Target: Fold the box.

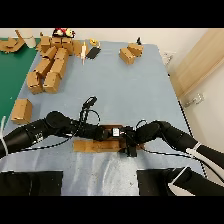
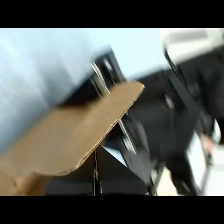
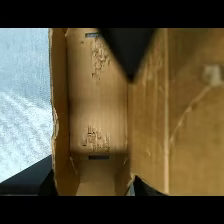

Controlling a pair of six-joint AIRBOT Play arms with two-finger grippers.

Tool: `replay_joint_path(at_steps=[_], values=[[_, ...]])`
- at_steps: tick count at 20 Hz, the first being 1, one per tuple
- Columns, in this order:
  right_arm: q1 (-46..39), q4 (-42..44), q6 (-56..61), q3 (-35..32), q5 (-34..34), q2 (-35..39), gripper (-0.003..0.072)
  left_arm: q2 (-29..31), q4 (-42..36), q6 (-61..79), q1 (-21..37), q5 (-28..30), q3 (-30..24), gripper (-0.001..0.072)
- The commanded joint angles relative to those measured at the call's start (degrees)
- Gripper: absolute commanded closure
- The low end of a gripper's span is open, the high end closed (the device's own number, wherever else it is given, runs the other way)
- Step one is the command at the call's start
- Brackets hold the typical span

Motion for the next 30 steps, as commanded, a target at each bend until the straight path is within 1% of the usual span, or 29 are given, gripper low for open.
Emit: replay_joint_path(at_steps=[1, 7, 9, 13, 18, 30], values=[[0.0, 0.0, 0.0, 0.0, 0.0, 0.0, 0.0152, -2.4, -1.5, -0.6, -0.2, 8.7, -0.1, 0.07], [0.0, 0.0, 0.0, 0.0, 0.0, 0.0, 0.0152, -3.8, -1.3, -0.6, -0.2, 13.2, -0.1, 0.0699], [0.0, 0.0, 0.0, 0.0, 0.0, 0.0, 0.0152, -5.0, -1.2, -0.4, -0.2, 13.4, -0.1, 0.07], [0.0, 0.0, 0.0, 0.0, 0.0, 0.0, 0.0152, -7.6, -1.1, -0.4, -0.2, 10.6, -0.1, 0.0699], [0.0, 0.0, 0.0, 0.0, 0.0, 0.0, 0.0152, -8.7, -1.0, -0.6, -0.2, 7.9, -0.1, 0.07], [0.0, 0.0, 0.0, 0.0, 0.0, 0.0, 0.0152, -10.3, -1.4, -0.8, 2.3, 5.4, 0.5, 0.0699]])
